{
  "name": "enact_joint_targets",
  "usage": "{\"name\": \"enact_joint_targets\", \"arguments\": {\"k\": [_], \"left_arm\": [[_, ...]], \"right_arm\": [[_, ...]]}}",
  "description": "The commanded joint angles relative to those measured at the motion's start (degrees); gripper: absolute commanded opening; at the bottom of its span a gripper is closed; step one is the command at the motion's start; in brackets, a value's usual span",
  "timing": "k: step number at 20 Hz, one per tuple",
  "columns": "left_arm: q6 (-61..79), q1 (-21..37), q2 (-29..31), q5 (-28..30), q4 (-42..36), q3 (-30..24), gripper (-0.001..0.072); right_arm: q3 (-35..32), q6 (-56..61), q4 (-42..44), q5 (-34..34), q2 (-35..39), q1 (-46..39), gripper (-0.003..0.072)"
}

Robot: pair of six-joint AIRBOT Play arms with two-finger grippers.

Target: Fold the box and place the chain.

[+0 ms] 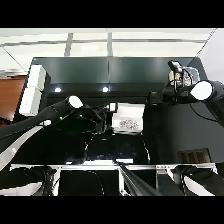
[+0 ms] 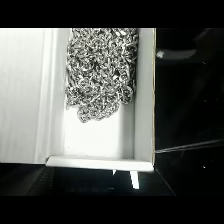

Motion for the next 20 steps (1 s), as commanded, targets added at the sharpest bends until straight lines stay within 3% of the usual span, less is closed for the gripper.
{"name": "enact_joint_targets", "arguments": {"k": [1,4,7,12,20], "left_arm": [[-4.9,-0.1,0.0,2.7,0.1,0.7,0.0385],[-5.5,-0.1,0.0,3.0,0.1,0.7,0.0386],[-5.5,-0.1,0.0,2.9,0.1,0.7,0.0386],[-5.5,-0.1,0.0,3.0,0.1,0.7,0.0386],[-5.5,-0.1,-0.1,2.9,0.1,0.7,0.0385]], "right_arm": [[0.0,-5.1,10.3,-3.7,-2.8,0.0,0.0720],[0.0,-16.1,16.2,-2.6,-5.4,0.0,0.0720],[0.4,-35.0,15.3,0.7,-5.4,-0.1,0.0720],[2.1,-58.9,15.6,15.7,-5.4,0.0,0.0720],[-3.4,-76.0,18.0,8.9,-6.2,2.5,0.0720]]}}
